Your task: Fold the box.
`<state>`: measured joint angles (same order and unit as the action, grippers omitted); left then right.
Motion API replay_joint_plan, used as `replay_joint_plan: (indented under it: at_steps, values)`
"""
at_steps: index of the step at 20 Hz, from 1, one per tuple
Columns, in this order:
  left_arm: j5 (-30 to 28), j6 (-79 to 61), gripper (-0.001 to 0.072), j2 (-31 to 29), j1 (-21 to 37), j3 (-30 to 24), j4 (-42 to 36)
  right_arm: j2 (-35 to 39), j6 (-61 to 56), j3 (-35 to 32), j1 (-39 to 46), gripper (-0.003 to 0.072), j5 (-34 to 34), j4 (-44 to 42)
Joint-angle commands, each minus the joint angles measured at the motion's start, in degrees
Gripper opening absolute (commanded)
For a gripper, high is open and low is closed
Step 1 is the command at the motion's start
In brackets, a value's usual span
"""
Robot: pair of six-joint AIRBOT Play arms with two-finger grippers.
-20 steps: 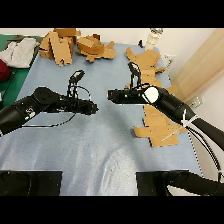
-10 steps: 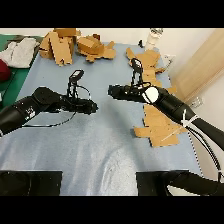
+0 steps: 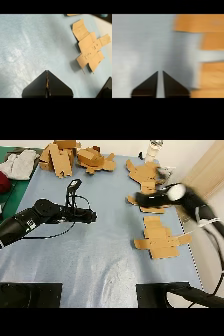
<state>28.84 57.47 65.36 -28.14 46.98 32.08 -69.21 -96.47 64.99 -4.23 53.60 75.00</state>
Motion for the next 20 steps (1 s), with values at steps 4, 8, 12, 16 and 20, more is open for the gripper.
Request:
replay_joint_plan:
  at_steps: [4,8,12,16,20]
  values:
    - [-0.35,1.07,0.0603,0.02,0.02,-0.02,0.02,0.24,1.84,3.34,36.54,0.0455,26.16,8.79]
    - [-0.46,1.66,0.0603,0.17,1.99,0.0,0.0,0.15,12.26,3.19,46.56,0.0506,26.64,9.22]
    - [6.08,5.88,0.0604,4.48,9.2,1.57,-0.28,-3.58,17.51,2.95,51.3,0.0506,25.97,8.28]
    - [8.85,7.06,0.0604,8.74,12.11,4.07,-2.8,-8.94,23.89,2.91,52.02,0.0506,25.88,1.05]
    - [11.04,7.04,0.0605,10.01,12.04,6.64,-5.77,-14.69,28.48,2.91,52.02,0.0506,25.86,-3.61]
